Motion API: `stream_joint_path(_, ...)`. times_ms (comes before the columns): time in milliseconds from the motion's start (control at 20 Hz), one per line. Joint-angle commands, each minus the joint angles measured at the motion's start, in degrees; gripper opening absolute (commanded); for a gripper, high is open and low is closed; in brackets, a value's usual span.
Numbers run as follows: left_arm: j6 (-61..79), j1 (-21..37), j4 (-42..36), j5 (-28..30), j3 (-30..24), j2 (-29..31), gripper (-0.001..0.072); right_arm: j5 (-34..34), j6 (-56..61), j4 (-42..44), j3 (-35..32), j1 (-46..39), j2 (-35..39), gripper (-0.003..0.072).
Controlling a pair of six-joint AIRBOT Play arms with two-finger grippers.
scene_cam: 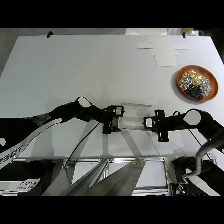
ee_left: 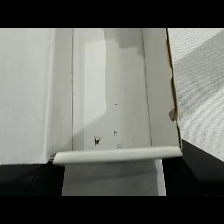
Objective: Fold the box and place the chain.
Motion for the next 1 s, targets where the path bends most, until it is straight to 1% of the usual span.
stream_joint_path(0, 0.0, 0.0, 0.0, 0.0, 0.0, 0.0, 0.0135, -1.9, -1.4, 4.6, -0.8, 0.0, 0.0, 0.0059)
stream_joint_path(150, 0.0, 0.0, 0.0, 0.0, 0.0, 0.0, 0.0135, -4.4, -1.5, 5.6, -0.9, 0.0, 0.0, 0.0059)
stream_joint_path(400, 0.0, 0.0, 0.0, 0.0, 0.0, 0.0, 0.0135, -6.1, -1.5, 10.6, -2.4, 0.0, -0.1, 0.0060)
stream_joint_path(550, 0.0, 0.0, 0.0, 0.0, 0.0, 0.0, 0.0135, -6.2, -1.5, 10.9, -3.2, 0.0, -0.1, 0.0066)
stream_joint_path(600, 0.0, 0.0, 0.0, 0.0, 0.0, 0.0, 0.0135, -6.5, -1.6, 11.0, -3.5, 0.1, -0.1, 0.0133)
stream_joint_path(650, 0.0, 0.0, 0.0, 0.0, 0.0, 0.0, 0.0135, -7.6, -2.9, 12.7, -4.2, 0.1, -0.1, 0.0262)
stream_joint_path(750, 0.0, 0.0, 0.0, 0.0, 0.0, 0.0, 0.0135, -9.4, -3.7, 15.2, -5.2, 0.1, -0.1, 0.0432)
stream_joint_path(800, 0.0, 0.0, 0.0, 0.0, 0.0, 0.0, 0.0135, -9.6, -3.7, 15.2, -5.4, 0.0, -0.1, 0.0480)
stream_joint_path(950, 0.0, 0.0, 0.0, 0.0, 0.0, 0.0, 0.0135, -9.6, -3.6, 15.2, -5.5, 0.0, -0.1, 0.0476)
